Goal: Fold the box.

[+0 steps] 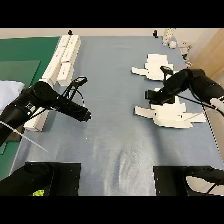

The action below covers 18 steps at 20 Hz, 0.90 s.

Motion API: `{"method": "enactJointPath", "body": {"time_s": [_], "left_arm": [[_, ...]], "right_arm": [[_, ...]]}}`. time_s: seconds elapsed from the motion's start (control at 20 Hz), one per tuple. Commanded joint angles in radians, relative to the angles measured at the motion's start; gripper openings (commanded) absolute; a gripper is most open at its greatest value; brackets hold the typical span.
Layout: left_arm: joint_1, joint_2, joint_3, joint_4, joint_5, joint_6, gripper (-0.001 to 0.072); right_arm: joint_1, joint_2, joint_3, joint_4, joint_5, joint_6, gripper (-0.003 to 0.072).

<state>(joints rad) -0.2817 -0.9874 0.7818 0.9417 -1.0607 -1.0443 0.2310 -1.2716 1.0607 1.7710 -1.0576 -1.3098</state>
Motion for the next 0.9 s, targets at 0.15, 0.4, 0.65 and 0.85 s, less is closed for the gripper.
{"method": "enactJointPath", "body": {"time_s": [0.15, 0.4, 0.65, 0.85], "left_arm": [[0.000, 0.000, 0.000, -0.002, 0.048, 0.000, 0.0015], [0.000, 0.000, 0.000, -0.002, 0.089, 0.000, 0.0015], [-0.001, 0.000, 0.000, -0.021, 0.089, 0.000, 0.0015], [0.000, 0.000, 0.000, -0.033, 0.113, 0.000, 0.0014]], "right_arm": [[-0.335, -0.027, 0.277, -0.200, -0.270, 0.080, 0.0313], [-0.769, -0.127, 0.293, -0.114, -0.385, -0.193, 0.0313], [-0.987, -0.245, 0.293, 0.081, -0.396, -0.504, 0.0313], [-1.039, -0.360, 0.293, 0.107, -0.452, -0.600, 0.0312]]}}
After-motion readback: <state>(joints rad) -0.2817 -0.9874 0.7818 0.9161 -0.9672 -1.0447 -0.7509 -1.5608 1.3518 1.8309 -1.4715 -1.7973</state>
